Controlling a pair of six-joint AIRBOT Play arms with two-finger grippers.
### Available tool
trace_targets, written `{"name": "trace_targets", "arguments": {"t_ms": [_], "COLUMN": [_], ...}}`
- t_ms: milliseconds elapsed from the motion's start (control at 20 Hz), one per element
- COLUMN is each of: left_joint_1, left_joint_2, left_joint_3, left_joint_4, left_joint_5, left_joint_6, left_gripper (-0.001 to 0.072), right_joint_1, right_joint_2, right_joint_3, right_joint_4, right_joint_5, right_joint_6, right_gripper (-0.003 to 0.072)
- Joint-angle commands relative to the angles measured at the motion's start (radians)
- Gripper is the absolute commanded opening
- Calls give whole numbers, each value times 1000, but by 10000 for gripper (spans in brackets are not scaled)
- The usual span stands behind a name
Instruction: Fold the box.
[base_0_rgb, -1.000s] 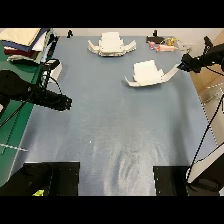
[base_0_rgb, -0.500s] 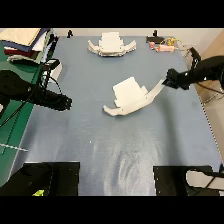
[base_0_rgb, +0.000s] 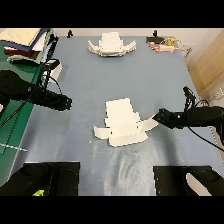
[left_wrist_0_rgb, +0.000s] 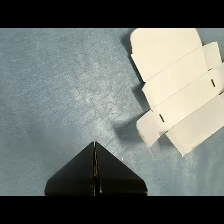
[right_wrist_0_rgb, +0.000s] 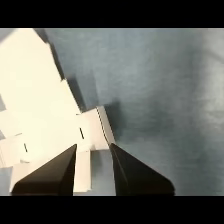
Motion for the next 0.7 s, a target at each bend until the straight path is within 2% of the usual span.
{"name": "trace_targets", "arguments": {"t_ms": [0, 200, 400, 550, 650], "left_joint_1": [0, 0, 1, 1, 1], "left_joint_2": [0, 1, 0, 0, 0], "left_joint_3": [0, 0, 0, 0, 0], "left_joint_4": [0, 0, 1, 1, 1], "left_joint_5": [0, 0, 5, 143, 190], "left_joint_6": [0, 0, 7, 63, 63], "left_gripper": [15, 15, 15, 15, 15], "right_joint_1": [3, -53, -66, -66, -66], "right_joint_2": [38, -79, -294, -439, -518], "right_joint_3": [-24, 110, 279, 373, 418], "right_joint_4": [-118, -218, -172, -74, -23], "right_joint_5": [-100, -189, -280, -306, -327], "right_joint_6": [38, -2, -165, -263, -298], "right_gripper": [336, 348, 348, 348, 348]}}
